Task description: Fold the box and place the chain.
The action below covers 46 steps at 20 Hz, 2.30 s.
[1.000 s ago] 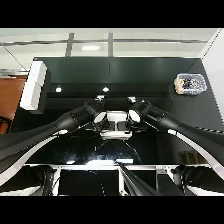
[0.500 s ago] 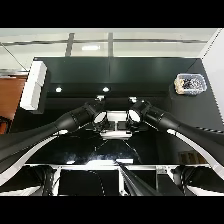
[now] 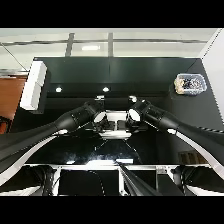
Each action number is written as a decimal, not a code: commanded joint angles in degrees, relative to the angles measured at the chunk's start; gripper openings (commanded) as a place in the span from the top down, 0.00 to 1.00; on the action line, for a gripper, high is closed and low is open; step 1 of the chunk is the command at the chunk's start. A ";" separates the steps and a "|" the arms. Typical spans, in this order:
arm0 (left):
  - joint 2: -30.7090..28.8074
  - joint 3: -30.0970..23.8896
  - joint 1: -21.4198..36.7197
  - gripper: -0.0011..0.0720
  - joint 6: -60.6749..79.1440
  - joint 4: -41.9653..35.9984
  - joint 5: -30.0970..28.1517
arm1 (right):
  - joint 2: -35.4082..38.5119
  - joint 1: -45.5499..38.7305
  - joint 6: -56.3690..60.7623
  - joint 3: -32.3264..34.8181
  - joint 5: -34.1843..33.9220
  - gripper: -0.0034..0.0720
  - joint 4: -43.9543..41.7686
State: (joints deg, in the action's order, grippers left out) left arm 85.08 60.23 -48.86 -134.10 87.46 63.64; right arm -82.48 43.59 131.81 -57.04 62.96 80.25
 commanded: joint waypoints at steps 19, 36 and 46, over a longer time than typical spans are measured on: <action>0.04 0.02 0.02 0.94 -0.07 -0.04 0.11 | 26.64 -7.69 -17.94 -0.09 7.02 0.44 4.02; 0.07 0.02 0.02 0.94 -0.07 0.02 -0.15 | 4.76 -58.40 -20.00 -8.81 -13.64 0.00 18.71; 0.07 0.02 0.02 0.94 -0.07 -0.04 -0.11 | -25.05 -61.70 -20.02 -46.03 5.16 0.19 12.68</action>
State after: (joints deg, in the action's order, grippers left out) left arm 85.10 60.23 -48.88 -134.17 87.44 63.59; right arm -102.85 -17.67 111.81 -98.06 68.29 94.15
